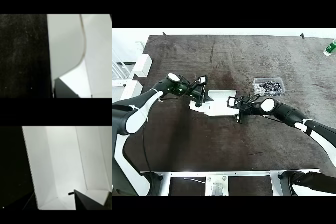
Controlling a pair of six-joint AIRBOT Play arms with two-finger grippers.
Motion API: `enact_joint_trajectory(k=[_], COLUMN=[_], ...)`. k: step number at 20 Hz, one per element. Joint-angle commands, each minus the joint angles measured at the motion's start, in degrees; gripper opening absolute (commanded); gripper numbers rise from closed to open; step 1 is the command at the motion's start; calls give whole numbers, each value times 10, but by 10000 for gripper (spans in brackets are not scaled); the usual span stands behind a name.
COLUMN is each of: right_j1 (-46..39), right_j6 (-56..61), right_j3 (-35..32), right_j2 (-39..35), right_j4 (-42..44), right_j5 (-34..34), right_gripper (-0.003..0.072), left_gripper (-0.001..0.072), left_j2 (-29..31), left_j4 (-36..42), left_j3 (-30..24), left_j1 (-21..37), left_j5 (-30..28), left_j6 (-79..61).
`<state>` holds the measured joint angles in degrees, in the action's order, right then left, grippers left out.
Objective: Fold the box and place the chain.
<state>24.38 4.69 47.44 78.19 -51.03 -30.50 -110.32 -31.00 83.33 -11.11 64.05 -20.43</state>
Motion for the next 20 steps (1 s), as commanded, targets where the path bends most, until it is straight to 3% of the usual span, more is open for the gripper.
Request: enact_joint_trajectory(k=[1,6,14,20], right_j1=[-8,-10,-14,-53], right_j6=[24,22,3,-61], right_j3=[0,0,7,40], right_j2=[-13,-12,-6,8], right_j4=[0,22,26,62], right_j5=[10,66,65,-21], right_gripper=[546,545,555,555], left_gripper=[25,26,26,25], left_j2=[0,0,0,0], left_j4=[0,0,0,0], left_j3=[0,0,0,0], left_j1=[0,0,0,0], left_j5=[0,0,0,0], left_j6=[0,0,0,0])
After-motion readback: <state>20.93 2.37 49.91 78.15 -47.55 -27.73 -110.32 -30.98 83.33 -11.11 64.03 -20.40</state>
